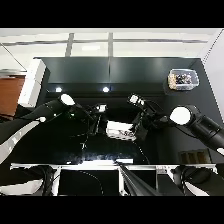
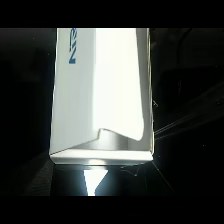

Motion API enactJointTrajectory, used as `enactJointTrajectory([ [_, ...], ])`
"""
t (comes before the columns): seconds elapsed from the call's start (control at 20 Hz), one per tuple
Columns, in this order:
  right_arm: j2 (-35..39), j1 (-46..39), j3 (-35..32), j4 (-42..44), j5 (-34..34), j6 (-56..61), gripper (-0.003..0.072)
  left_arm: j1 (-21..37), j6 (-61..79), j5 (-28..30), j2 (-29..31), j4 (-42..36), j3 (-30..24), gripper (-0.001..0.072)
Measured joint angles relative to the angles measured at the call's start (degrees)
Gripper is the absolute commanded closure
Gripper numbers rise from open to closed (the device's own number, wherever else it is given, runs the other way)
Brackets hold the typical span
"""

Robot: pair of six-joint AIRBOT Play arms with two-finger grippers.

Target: Fold the box and place the chain.

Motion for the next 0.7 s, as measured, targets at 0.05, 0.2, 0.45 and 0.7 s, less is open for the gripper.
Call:
enactJointTrajectory([
  [0.05,0.0,0.0,-0.04,-0.09,0.24,-0.02,0.033,0.0,0.0,0.0,0.0,0.0,0.0,0.0239],
  [0.2,0.0,0.02,-0.04,-0.22,0.61,-0.04,0.033,0.0,0.02,0.0,0.0,0.0,0.0,0.0239],
  [0.45,0.0,2.29,-0.04,-1.62,0.39,0.66,0.0331,0.0,0.17,0.0,0.0,0.0,0.0,0.024],
  [0.7,0.0,3.69,-0.04,-2.91,-0.94,2.82,0.0389,0.0,0.13,0.0,0.0,0.02,0.0,0.0239],
])
